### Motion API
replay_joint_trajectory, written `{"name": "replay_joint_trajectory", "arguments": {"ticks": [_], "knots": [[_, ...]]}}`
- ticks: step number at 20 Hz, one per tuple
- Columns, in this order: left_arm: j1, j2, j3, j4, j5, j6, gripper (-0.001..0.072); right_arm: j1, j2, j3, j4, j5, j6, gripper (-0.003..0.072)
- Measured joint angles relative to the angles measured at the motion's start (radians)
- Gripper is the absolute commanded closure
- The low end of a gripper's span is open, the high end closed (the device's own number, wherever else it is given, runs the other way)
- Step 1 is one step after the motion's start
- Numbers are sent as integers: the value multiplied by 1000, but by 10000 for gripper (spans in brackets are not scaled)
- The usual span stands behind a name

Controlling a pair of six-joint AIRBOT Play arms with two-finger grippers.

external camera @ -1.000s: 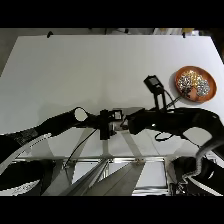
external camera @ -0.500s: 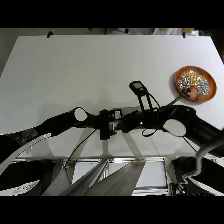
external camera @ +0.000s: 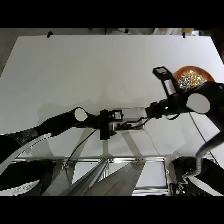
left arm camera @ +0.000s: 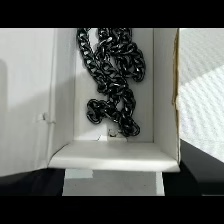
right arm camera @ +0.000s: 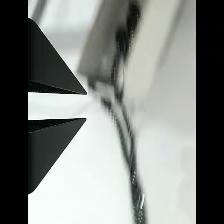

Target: Fold the box and place the chain.

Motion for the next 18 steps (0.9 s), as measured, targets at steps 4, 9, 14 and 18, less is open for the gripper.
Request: {"name": "replay_joint_trajectory", "arguments": {"ticks": [4,9,14,18], "knots": [[0,0,0,0,0,0,458,-67,-57,-42,-37,-43,-221,507],[0,0,0,0,0,0,458,-89,-126,-142,19,-158,-749,445],[0,0,0,0,0,0,458,-93,-144,-249,145,-328,-1145,447],[0,0,0,0,0,0,458,-93,-149,-301,199,-401,-1293,451]]}}
